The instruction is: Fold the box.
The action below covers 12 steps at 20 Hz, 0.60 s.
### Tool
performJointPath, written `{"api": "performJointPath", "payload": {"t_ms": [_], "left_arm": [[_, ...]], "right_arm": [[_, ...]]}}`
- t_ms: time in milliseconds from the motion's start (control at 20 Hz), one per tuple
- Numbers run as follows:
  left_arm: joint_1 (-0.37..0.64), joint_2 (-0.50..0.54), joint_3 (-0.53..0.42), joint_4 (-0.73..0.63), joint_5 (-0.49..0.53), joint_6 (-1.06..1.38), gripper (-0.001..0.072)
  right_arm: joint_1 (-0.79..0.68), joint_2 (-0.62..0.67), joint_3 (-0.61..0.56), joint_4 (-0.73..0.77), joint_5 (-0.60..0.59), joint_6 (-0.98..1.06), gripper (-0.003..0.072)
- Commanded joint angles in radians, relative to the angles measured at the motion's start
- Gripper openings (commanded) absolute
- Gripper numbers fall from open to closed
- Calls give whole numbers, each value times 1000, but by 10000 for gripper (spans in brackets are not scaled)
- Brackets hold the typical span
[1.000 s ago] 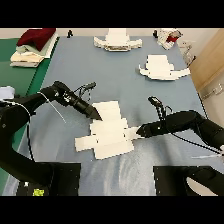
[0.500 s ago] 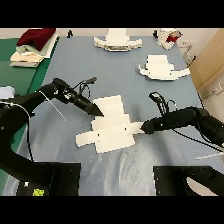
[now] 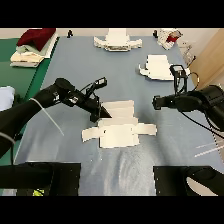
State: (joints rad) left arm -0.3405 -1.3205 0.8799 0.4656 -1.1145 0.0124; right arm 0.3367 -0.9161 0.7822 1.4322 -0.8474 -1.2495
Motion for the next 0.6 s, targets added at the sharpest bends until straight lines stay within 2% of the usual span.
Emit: {"api": "performJointPath", "payload": {"t_ms": [0,50,150,250,300,350,400,550], "left_arm": [[-96,161,-150,-3,244,121,7],[-128,206,-198,-7,327,134,8],[-191,278,-287,-47,461,186,9],[-238,303,-330,-77,525,253,9],[-257,302,-340,-77,542,257,10],[-270,296,-346,-77,555,257,10],[-280,285,-349,-77,563,257,10],[-291,235,-349,-88,595,266,12]], "right_arm": [[-1,-7,37,-101,-13,146,569],[0,-15,36,-99,-20,151,471],[0,-40,35,-85,-22,151,333],[0,-64,35,-72,-22,151,117],[0,-74,35,-63,-22,151,72],[0,-82,35,-55,-23,151,69],[0,-87,35,-50,-23,151,28],[0,-99,35,-47,-24,151,6]]}}
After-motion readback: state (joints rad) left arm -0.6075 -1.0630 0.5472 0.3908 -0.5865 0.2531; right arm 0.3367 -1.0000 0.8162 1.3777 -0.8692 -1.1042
